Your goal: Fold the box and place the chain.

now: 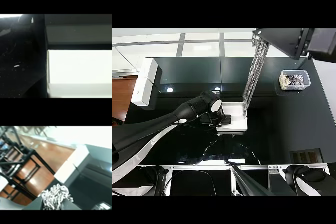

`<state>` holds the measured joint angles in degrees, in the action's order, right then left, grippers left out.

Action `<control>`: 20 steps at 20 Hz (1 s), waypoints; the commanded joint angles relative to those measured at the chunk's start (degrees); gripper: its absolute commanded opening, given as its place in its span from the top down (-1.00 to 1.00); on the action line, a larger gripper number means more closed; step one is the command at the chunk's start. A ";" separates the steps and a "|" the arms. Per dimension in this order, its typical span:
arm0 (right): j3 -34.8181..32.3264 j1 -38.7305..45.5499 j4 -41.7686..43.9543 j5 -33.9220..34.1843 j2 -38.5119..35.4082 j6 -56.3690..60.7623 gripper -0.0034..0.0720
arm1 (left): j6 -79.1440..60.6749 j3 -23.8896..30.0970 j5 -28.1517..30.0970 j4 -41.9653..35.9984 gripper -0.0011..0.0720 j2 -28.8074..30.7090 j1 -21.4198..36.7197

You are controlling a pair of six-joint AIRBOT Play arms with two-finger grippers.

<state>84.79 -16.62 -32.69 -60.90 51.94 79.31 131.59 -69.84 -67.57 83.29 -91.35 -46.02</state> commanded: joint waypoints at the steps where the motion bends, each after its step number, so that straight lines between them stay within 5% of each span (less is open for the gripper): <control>1: 0.13 -0.04 2.45 0.81 0.09 -0.94 0.88 | 0.00 -0.02 0.00 0.02 0.90 -0.04 0.00; 8: -3.67 -1.16 -2.45 -9.14 3.56 -0.26 0.87 | 0.00 -0.02 0.00 0.02 0.90 -0.04 0.00; 20: -35.82 -5.49 -9.40 5.49 5.14 0.61 0.87 | 0.00 -0.02 0.04 0.04 0.90 -0.04 0.00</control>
<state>54.74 -21.74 -41.15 -59.48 56.73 79.75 131.61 -69.84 -67.57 83.31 -91.35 -46.02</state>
